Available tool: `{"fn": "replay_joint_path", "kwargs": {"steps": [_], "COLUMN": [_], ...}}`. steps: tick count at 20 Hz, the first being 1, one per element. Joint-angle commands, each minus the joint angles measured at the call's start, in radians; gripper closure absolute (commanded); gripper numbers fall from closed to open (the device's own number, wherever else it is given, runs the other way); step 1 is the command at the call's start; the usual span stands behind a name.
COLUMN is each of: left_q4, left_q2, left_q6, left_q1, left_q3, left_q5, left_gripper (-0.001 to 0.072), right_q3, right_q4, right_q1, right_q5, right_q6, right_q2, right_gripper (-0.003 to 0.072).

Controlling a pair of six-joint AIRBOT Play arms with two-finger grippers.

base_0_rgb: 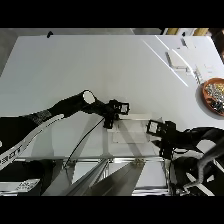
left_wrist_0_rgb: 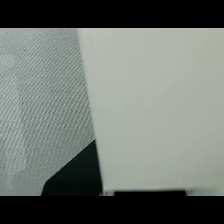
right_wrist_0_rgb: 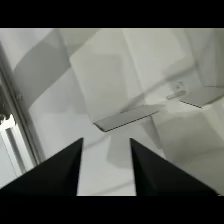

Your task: Fold the box and place the chain.

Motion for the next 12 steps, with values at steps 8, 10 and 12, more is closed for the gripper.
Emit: {"fn": "replay_joint_path", "kwargs": {"steps": [8, 10, 12], "left_q4": [0.0, 0.0, 0.0], "left_q2": [-0.001, -0.001, -0.001], "left_q6": [0.0, 0.0, 0.0], "left_q1": [-0.002, -0.002, -0.002], "left_q3": [0.0, 0.0, 0.0], "left_q5": [0.0, 0.0, 0.0], "left_gripper": [0.0699, 0.0699, 0.0699], "right_q3": [-0.179, -0.211, -0.233], "right_q4": [-0.108, -0.136, -0.152], "right_q1": [0.207, 0.249, 0.259], "right_q5": [-0.339, -0.351, -0.368], "right_q6": [-0.185, -0.185, -0.184], "right_q2": [0.071, 0.071, 0.071], "right_gripper": [-0.0009, -0.0009, -0.0008]}}
